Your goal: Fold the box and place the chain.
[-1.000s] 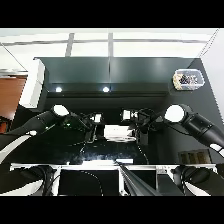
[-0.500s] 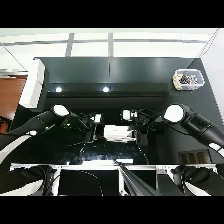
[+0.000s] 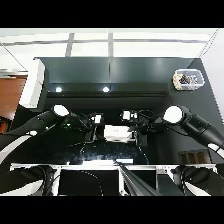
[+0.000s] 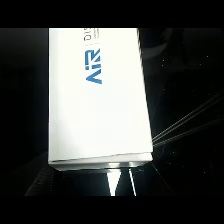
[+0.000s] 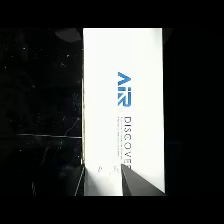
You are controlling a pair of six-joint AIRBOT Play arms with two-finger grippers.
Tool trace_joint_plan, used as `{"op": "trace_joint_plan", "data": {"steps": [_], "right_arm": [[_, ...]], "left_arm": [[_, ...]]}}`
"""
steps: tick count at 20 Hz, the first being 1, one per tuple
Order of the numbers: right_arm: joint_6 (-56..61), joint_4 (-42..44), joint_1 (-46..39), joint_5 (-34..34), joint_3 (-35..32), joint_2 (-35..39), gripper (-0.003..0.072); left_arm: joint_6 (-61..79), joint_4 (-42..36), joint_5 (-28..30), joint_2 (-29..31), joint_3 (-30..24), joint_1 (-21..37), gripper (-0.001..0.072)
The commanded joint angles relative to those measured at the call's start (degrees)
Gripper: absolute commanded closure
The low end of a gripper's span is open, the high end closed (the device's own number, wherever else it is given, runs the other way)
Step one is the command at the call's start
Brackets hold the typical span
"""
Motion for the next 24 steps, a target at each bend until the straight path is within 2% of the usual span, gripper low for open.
{"op": "trace_joint_plan", "data": {"steps": [1, 5, 6, 13, 16, 18, 19, 20, 22, 24], "right_arm": [[1.68, -0.09, 0.04, 0.13, -0.13, 0.00, 0.0441], [5.44, -0.09, 0.02, 0.13, 0.22, 0.26, 0.0429], [6.16, -0.11, 0.02, 0.13, 0.28, 0.26, 0.0358], [7.67, -0.13, -0.22, -0.02, 2.58, 0.26, 0.0358], [13.42, -0.09, -1.86, 1.14, 4.98, 0.26, 0.0358], [20.46, 0.26, -4.07, 4.81, 6.56, 0.26, 0.0361], [25.05, 1.46, -5.51, 7.72, 6.99, 0.26, 0.0431], [30.38, 3.39, -7.10, 11.28, 6.91, 0.24, 0.0685], [37.92, 7.63, -8.31, 16.20, 4.26, 0.22, 0.0677], [39.98, 16.35, -8.26, 13.90, -0.52, 0.11, 0.0677]], "left_arm": [[-0.02, -0.02, 0.02, -0.02, 0.02, 0.00, 0.0244], [-0.02, -0.02, 0.02, -0.02, 0.02, 0.00, 0.0244], [-0.02, -0.02, 0.02, -0.02, 0.02, 0.00, 0.0244], [-0.02, -0.02, 0.02, -0.02, 0.02, 0.00, 0.0244], [-0.02, -0.02, 0.02, -0.02, 0.02, 0.00, 0.0244], [0.00, -0.02, 0.00, -0.02, 0.02, 0.00, 0.0244], [-0.02, -0.02, 0.02, -0.02, 0.02, 0.00, 0.0244], [-0.02, -0.02, 0.00, -0.02, 0.02, 0.00, 0.0244], [-0.02, -0.02, 0.02, -0.02, 0.02, 0.00, 0.0244], [-0.02, -0.02, 0.02, -0.02, 0.02, 0.00, 0.0244]]}}
